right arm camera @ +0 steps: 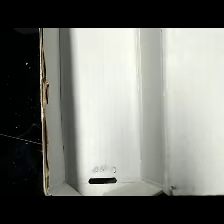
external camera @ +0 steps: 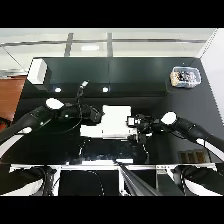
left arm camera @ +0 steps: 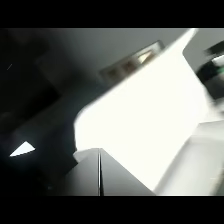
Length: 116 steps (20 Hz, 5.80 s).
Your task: Fold the box and place the chain.
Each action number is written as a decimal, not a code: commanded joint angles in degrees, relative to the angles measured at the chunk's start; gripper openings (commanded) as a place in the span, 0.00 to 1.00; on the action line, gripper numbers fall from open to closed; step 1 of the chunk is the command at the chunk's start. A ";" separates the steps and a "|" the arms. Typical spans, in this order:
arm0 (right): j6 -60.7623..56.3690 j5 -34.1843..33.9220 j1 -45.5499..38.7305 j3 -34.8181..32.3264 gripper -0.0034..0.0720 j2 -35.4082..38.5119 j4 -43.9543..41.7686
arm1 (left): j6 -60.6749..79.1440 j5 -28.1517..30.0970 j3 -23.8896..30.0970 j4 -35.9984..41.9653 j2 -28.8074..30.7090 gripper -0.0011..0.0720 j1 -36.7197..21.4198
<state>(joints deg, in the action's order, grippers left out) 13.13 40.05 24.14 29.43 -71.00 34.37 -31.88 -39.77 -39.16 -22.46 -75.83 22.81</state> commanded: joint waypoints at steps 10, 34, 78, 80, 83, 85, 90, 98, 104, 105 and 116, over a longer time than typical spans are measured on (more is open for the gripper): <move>-0.02 0.00 0.02 0.02 0.30 0.02 -0.02 | 0.22 -7.15 -1.03 -2.80 12.02 0.04 -6.29; -0.02 0.00 0.02 0.02 0.30 0.02 -0.02 | 51.63 -3.69 10.08 -10.88 9.40 0.66 2.86; -0.02 0.00 0.02 0.02 0.30 0.02 -0.02 | -35.82 -29.64 9.94 -23.93 15.61 0.05 -31.98; -0.02 0.00 0.02 0.02 0.30 0.02 -0.02 | -34.34 -32.68 11.50 -18.14 10.69 0.04 -33.99; -0.02 0.00 0.02 0.02 0.30 0.02 -0.02 | -34.36 -28.15 11.87 -16.35 5.29 0.04 -30.95; -0.02 0.00 0.02 0.02 0.30 0.02 -0.02 | -34.36 -24.24 11.85 -15.56 3.43 0.04 -26.32; -0.02 0.00 0.02 0.02 0.30 0.02 -0.02 | -23.78 -24.48 9.79 -10.10 -0.33 0.04 -16.02; -0.02 0.00 0.02 0.02 0.30 0.02 -0.02 | -14.64 -29.40 6.19 -1.99 -1.22 0.32 -15.30; -0.02 0.00 0.02 0.02 0.30 0.02 -0.02 | -22.75 -30.10 -0.50 -10.99 -1.22 0.70 -9.44; -0.02 0.00 0.02 0.02 0.30 0.02 -0.02 | -26.03 -29.18 -1.97 -14.14 -1.22 0.70 -7.41; -0.02 0.00 0.02 0.02 0.30 0.02 -0.02 | -50.51 -21.59 -10.86 -27.67 -1.22 0.54 6.21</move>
<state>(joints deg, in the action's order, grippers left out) 13.10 40.05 24.14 29.43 -71.00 34.35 -76.90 -62.98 -48.97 -47.83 -77.06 27.16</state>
